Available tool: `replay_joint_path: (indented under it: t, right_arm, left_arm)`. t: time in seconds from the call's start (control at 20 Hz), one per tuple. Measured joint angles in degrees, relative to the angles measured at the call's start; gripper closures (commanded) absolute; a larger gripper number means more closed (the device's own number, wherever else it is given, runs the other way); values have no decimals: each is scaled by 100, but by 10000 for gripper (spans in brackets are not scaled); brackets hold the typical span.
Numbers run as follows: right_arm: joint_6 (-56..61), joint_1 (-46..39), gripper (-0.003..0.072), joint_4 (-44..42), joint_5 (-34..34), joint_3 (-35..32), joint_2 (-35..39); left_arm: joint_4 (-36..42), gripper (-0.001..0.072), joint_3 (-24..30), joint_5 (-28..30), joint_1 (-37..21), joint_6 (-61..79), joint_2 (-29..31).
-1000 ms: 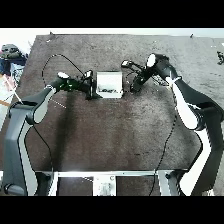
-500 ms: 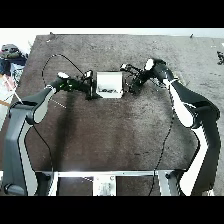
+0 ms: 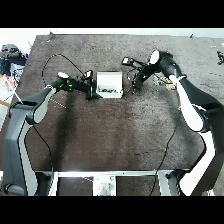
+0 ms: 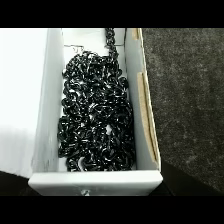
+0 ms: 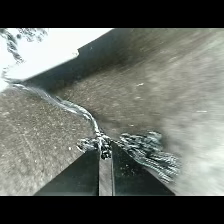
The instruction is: Fold the box and place the chain.
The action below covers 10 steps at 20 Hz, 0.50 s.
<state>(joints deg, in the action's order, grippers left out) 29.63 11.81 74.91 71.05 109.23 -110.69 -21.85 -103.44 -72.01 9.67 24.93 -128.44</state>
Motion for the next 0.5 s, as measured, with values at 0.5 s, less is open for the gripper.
replay_joint_path:
  t: [0.5]
  right_arm:
    - [-13,232,674,-1484,-461,7,1613]
  left_arm:
    - [0,178,0,0,0,-2,0]
